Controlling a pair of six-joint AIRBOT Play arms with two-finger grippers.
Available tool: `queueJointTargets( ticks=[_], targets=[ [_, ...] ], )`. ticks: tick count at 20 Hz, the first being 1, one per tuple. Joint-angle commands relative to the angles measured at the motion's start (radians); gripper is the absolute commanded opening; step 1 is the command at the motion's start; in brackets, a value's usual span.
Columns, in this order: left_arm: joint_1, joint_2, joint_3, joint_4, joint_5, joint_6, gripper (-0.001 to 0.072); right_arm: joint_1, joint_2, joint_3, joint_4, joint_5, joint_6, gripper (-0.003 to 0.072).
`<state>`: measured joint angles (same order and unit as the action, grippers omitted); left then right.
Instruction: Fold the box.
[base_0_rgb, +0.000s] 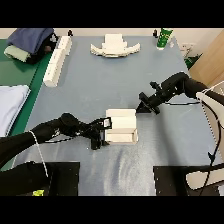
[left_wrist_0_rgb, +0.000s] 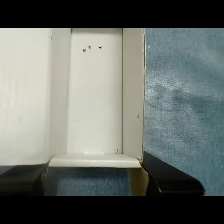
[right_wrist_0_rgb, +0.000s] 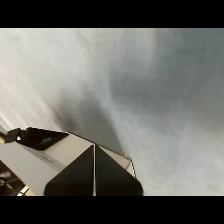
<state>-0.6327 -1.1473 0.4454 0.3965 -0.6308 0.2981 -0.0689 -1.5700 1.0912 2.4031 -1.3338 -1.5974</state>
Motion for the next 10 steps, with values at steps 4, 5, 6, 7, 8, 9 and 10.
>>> queueJointTargets(
  ticks=[4, 5, 6, 7, 8, 9, 10],
  targets=[
    [0.001, 0.0, 0.0, 0.0, 0.0, 0.0, 0.0471, 0.054, -0.122, 0.104, 0.129, -0.158, -0.312, 0.0003],
    [0.001, 0.0, 0.0, 0.0, 0.0, 0.0, 0.0471, 0.071, -0.114, 0.107, 0.127, -0.181, -0.346, 0.0002],
    [0.001, 0.0, 0.0, 0.0, 0.0, 0.0, 0.0471, 0.092, -0.101, 0.107, 0.118, -0.19, -0.394, 0.0002],
    [0.001, 0.0, 0.0, 0.0, 0.0, 0.0, 0.0471, 0.117, -0.082, 0.106, 0.106, -0.187, -0.424, 0.0002],
    [0.001, 0.0, 0.0, 0.0, 0.0, 0.0, 0.0471, 0.142, -0.06, 0.106, 0.09, -0.18, -0.449, 0.0001],
    [0.001, 0.0, 0.0, 0.0, 0.0, 0.0, 0.0471, 0.17, -0.029, 0.105, 0.064, -0.167, -0.466, 0.0001],
    [0.001, 0.0, 0.0, 0.0, 0.0, 0.0, 0.0471, 0.197, 0.005, 0.097, 0.045, -0.149, -0.483, 0.0001]
  ],
)
